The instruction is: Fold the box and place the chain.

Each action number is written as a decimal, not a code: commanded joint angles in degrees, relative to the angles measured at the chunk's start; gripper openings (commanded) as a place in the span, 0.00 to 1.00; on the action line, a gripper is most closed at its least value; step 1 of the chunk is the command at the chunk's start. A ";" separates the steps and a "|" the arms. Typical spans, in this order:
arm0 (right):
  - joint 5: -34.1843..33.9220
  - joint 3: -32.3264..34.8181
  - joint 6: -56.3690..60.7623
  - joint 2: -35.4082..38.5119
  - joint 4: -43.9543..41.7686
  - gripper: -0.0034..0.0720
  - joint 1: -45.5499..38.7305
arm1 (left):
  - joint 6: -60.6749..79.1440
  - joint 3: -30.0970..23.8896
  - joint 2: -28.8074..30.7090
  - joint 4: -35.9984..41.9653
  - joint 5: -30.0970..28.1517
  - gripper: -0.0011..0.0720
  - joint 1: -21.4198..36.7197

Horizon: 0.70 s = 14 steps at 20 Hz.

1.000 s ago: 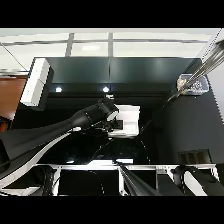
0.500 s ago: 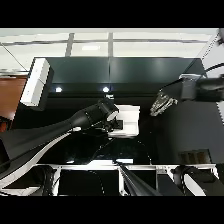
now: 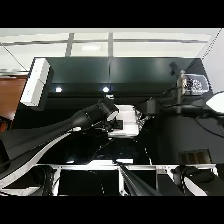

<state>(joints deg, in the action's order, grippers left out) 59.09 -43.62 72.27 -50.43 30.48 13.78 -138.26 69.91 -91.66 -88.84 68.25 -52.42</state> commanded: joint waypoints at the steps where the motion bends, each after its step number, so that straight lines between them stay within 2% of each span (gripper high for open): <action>1: -3.58 5.05 1.09 -2.16 -0.26 0.07 3.02 | 0.02 0.02 0.00 -0.02 0.00 0.05 0.04; 8: -7.80 6.25 1.20 -5.92 -0.22 0.08 6.03 | 0.02 0.02 0.00 -0.02 0.31 0.06 0.04; 10: -6.69 6.21 1.18 -5.88 -0.04 0.65 5.49 | 0.02 0.02 0.00 -0.02 1.14 0.05 0.04; 12: -1.86 5.33 0.98 -5.09 2.71 0.65 1.33 | 0.02 0.02 0.00 -0.02 1.66 0.05 0.04; 14: 2.36 4.55 0.63 -1.79 9.29 0.65 -5.84 | 0.02 0.02 0.00 -0.02 2.58 0.06 0.04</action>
